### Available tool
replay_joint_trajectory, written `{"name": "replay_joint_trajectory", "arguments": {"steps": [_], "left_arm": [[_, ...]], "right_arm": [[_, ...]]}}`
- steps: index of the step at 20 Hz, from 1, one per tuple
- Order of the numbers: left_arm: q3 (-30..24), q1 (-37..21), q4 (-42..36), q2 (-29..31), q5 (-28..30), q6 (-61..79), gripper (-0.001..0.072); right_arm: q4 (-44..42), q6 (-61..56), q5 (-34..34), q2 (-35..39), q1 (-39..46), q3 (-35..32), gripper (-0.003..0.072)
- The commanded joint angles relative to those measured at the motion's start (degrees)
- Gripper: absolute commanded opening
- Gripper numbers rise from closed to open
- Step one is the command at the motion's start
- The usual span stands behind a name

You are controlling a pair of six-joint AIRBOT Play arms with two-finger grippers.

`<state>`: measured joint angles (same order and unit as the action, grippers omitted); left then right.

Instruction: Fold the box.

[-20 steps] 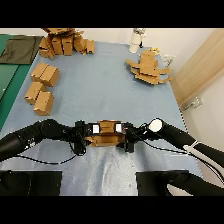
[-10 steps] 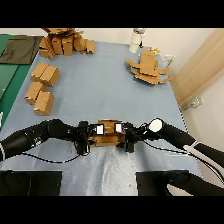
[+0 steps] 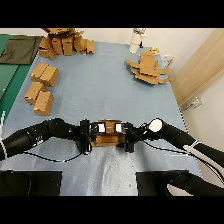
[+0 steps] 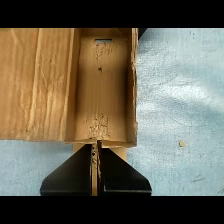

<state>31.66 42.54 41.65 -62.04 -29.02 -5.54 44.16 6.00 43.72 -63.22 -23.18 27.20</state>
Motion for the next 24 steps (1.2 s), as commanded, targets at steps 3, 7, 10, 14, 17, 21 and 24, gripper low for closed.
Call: {"name": "replay_joint_trajectory", "arguments": {"steps": [3, 7, 10, 14, 17, 21, 24], "left_arm": [[0.07, 0.0, -4.81, -0.15, 0.13, 0.22, 0.0061], [0.07, 0.35, -5.75, -0.94, 0.15, 0.22, 0.0062], [0.07, 2.49, -6.14, -2.64, 0.96, 0.22, 0.0062], [0.07, 4.04, -6.14, -2.86, 4.63, -0.55, 0.0065], [0.07, 4.04, -6.14, -2.86, 5.07, -0.92, 0.038], [0.07, 4.04, -6.14, -2.86, 5.09, -0.9, 0.0367], [0.07, 4.02, -6.14, -2.86, 5.07, -0.92, 0.0368]], "right_arm": [[0.0, 0.0, -0.02, 0.02, -0.04, -0.02, 0.0498], [0.0, 0.0, -0.02, 0.02, -0.04, -0.02, 0.0498], [0.0, 0.0, 0.0, 0.0, -0.04, -0.02, 0.0498], [0.0, 0.0, 0.0, 0.0, -0.04, -0.02, 0.0498], [0.02, 0.0, 0.0, 0.02, -0.04, -0.02, 0.0498], [0.02, 0.0, 0.0, 0.0, -0.04, -0.02, 0.0498], [0.02, 0.0, 0.0, 0.0, -0.04, -0.02, 0.0498]]}}
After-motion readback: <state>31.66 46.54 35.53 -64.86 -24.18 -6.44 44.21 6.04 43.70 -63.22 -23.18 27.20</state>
